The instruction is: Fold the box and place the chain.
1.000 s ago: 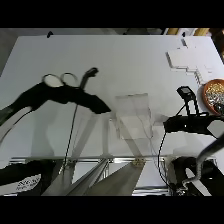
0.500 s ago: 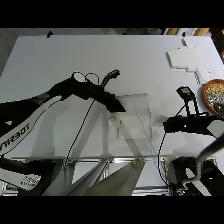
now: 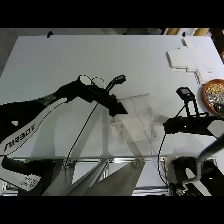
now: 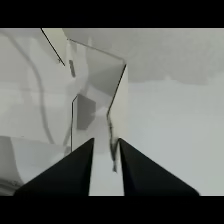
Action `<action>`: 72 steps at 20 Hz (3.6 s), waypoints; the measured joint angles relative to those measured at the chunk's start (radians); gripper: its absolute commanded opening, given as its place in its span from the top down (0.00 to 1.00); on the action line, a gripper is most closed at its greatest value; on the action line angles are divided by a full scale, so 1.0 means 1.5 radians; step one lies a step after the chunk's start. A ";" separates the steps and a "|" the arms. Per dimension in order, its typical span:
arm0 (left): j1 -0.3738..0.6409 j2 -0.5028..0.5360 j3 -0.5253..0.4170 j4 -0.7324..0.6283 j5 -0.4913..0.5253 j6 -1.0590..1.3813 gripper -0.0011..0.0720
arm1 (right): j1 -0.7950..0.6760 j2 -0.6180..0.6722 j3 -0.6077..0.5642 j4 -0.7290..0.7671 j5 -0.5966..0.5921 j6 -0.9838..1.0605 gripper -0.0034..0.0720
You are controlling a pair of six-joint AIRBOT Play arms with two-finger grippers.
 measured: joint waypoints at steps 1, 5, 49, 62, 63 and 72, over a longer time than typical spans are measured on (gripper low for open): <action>0.001 0.012 0.000 0.014 -0.002 0.000 0.99 | 0.000 0.000 0.009 0.002 0.008 -0.002 0.37; -0.005 0.085 -0.023 0.071 -0.018 -0.026 0.99 | 0.000 0.002 0.075 0.008 0.060 -0.019 0.36; -0.073 0.114 -0.149 0.098 0.273 0.304 0.97 | 0.000 0.039 0.144 0.061 0.077 -0.184 0.43; -0.073 0.114 -0.149 0.097 0.273 0.303 0.97 | 0.055 -0.041 0.008 0.182 -0.001 -0.622 0.74; -0.073 0.114 -0.149 0.097 0.273 0.303 0.97 | 0.070 -0.058 0.002 0.178 -0.004 -0.661 0.74; -0.073 0.114 -0.149 0.097 0.272 0.303 0.97 | 0.179 -0.061 -0.063 0.101 -0.094 -0.798 0.04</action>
